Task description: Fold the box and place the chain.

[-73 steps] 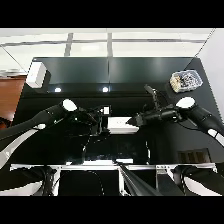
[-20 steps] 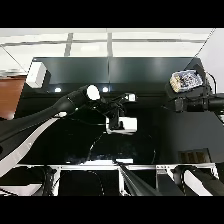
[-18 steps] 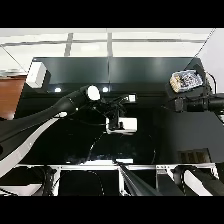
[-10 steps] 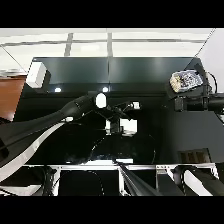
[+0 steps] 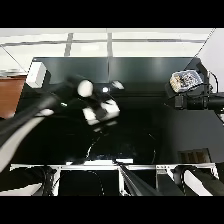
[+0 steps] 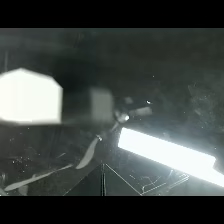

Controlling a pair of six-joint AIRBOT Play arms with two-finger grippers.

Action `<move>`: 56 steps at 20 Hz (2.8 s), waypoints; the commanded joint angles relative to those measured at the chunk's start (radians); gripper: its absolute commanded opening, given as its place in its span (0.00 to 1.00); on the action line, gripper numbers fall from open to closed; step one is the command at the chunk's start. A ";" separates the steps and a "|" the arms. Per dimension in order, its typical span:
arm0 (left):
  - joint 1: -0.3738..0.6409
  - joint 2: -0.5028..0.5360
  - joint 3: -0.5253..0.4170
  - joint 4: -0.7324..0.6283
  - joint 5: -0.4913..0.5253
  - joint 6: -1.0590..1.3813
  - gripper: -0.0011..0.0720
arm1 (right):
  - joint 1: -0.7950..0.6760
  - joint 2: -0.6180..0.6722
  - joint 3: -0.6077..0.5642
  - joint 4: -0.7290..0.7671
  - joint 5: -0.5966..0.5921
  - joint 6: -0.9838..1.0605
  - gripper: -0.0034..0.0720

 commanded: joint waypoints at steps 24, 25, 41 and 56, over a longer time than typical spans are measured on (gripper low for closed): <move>0.972 -0.262 0.246 0.047 0.099 -0.208 1.00 | 0.000 0.000 0.001 0.000 -0.150 0.039 0.07; 0.969 -0.261 0.282 0.068 0.081 -0.224 1.00 | 0.000 0.000 0.001 0.001 -0.149 0.039 0.07; 0.568 0.205 -0.032 -0.258 0.149 -0.233 0.05 | 0.000 -0.040 0.001 -0.637 -0.564 0.549 0.07; 0.419 0.541 -0.637 -0.239 0.598 -0.267 0.05 | 0.161 -0.047 -0.110 -0.634 -0.657 0.420 0.07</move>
